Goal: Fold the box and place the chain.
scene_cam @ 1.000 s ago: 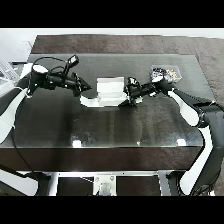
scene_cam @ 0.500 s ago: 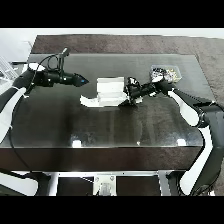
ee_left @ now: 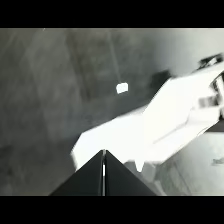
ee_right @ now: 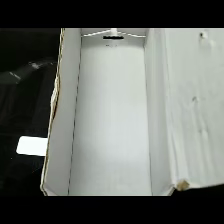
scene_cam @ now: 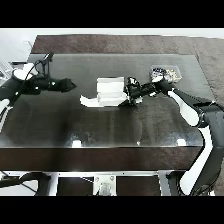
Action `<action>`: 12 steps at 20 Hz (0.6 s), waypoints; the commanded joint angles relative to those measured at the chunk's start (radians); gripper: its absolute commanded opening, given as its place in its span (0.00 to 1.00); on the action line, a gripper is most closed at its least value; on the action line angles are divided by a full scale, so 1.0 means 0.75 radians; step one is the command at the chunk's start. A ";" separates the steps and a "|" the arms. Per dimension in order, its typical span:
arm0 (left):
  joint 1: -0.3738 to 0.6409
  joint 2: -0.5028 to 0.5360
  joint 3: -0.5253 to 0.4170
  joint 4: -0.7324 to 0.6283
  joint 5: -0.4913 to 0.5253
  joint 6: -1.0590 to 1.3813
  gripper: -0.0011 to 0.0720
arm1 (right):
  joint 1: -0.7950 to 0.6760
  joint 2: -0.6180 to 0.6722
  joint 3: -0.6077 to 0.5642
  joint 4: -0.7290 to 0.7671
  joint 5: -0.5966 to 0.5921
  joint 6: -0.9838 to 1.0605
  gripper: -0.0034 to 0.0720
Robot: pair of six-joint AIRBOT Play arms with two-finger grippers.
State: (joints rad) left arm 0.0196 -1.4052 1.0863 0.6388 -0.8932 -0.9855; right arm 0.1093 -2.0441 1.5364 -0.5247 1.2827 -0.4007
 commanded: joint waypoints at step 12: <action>0.032 -0.102 -0.233 -0.106 -0.067 0.014 0.41 | -0.001 -0.001 -0.001 0.001 0.001 0.001 0.81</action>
State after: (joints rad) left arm 0.0479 -1.4498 0.9154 0.5972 -0.9375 -1.0019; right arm 0.1093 -2.0441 1.5364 -0.5247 1.2827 -0.4007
